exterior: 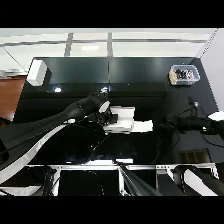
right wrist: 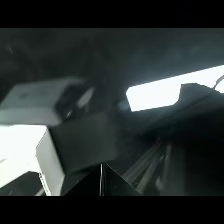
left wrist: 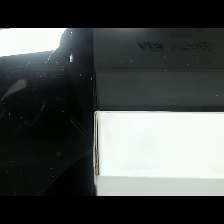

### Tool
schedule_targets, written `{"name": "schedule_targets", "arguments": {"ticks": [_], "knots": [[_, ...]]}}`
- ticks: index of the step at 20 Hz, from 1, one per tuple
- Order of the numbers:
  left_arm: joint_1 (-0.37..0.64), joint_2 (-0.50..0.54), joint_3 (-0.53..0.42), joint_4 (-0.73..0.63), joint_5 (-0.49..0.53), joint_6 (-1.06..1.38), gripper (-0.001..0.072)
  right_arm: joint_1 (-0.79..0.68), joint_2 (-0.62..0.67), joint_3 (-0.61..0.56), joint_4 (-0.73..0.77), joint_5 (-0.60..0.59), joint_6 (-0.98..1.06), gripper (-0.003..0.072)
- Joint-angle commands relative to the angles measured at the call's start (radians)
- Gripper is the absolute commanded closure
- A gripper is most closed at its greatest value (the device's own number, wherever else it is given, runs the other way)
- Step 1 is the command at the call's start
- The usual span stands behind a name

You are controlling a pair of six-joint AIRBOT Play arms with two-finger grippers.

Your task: Fold the box and place the chain.

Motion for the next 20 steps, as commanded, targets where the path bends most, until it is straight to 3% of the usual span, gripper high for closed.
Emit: {"name": "schedule_targets", "arguments": {"ticks": [1, 3, 6, 9, 12, 13, 14, 15, 20], "knots": [[0.0, 0.0, 0.0, 0.0, -0.001, 0.0, 0.0684, 0.11, -0.098, -0.019, 0.146, -0.013, -0.064, 0.0672], [0.0, 0.0, 0.0, 0.0, -0.001, 0.0, 0.0684, 0.195, -0.149, -0.018, 0.245, -0.076, -0.108, 0.0672], [0.0, 0.0, 0.0, -0.002, -0.001, 0.0, 0.0684, 0.279, -0.177, -0.016, 0.257, -0.149, -0.112, 0.0672], [0.0, 0.0, 0.0, -0.003, -0.001, 0.0, 0.0684, 0.306, -0.177, -0.015, 0.259, -0.138, -0.148, 0.0671], [0.0, 0.0, 0.0, -0.003, -0.001, 0.0, 0.0684, 0.305, -0.177, 0.011, 0.292, -0.051, -0.265, 0.0671], [0.0, 0.0, 0.0, -0.003, -0.001, 0.0, 0.0684, 0.305, -0.177, 0.034, 0.291, -0.019, -0.288, 0.0643], [0.0, 0.0, 0.0, -0.003, -0.001, 0.0, 0.0684, 0.305, -0.176, 0.06, 0.291, 0.002, -0.288, 0.0332], [0.0, 0.0, 0.0, -0.004, -0.001, 0.0, 0.0684, 0.305, -0.176, 0.084, 0.292, 0.021, -0.29, 0.0158], [0.0, 0.0, 0.0, -0.022, 0.0, 0.0, 0.0684, 0.356, -0.176, 0.174, 0.296, 0.09, -0.274, 0.0204]]}}
